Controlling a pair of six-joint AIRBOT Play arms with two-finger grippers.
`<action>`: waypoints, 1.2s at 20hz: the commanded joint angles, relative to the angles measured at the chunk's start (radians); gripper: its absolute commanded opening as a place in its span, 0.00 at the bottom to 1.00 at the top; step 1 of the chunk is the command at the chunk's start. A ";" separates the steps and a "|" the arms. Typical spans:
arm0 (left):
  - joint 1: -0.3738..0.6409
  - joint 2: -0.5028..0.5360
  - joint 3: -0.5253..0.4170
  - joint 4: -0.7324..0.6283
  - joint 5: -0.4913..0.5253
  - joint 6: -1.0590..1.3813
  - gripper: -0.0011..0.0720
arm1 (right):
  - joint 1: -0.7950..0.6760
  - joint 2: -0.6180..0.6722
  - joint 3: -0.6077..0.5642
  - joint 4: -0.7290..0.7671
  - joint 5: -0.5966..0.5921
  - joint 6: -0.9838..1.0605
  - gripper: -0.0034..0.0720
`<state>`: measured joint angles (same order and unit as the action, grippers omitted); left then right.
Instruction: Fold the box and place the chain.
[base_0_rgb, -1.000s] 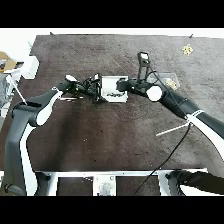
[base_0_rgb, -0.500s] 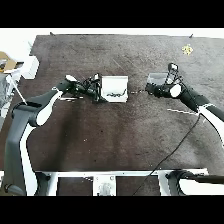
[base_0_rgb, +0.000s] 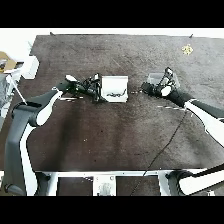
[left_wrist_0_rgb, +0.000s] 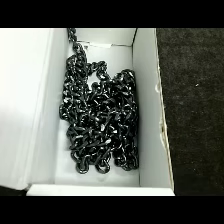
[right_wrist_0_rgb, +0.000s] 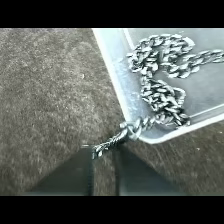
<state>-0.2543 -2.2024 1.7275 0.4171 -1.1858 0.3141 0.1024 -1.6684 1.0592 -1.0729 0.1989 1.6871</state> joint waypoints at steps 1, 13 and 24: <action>0.000 0.001 0.000 0.000 0.000 0.000 0.65 | 0.010 -0.021 0.015 0.020 -0.068 0.016 0.09; 0.000 0.001 0.000 0.000 0.000 0.000 0.65 | 0.280 0.474 0.015 0.007 0.074 -0.150 0.05; 0.000 0.001 0.000 0.000 0.000 0.000 0.65 | 0.432 0.274 0.015 0.027 0.060 -0.146 0.38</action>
<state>-0.2543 -2.2024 1.7275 0.4171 -1.1858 0.3141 0.5198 -1.3254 1.0733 -1.0645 0.2352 1.5425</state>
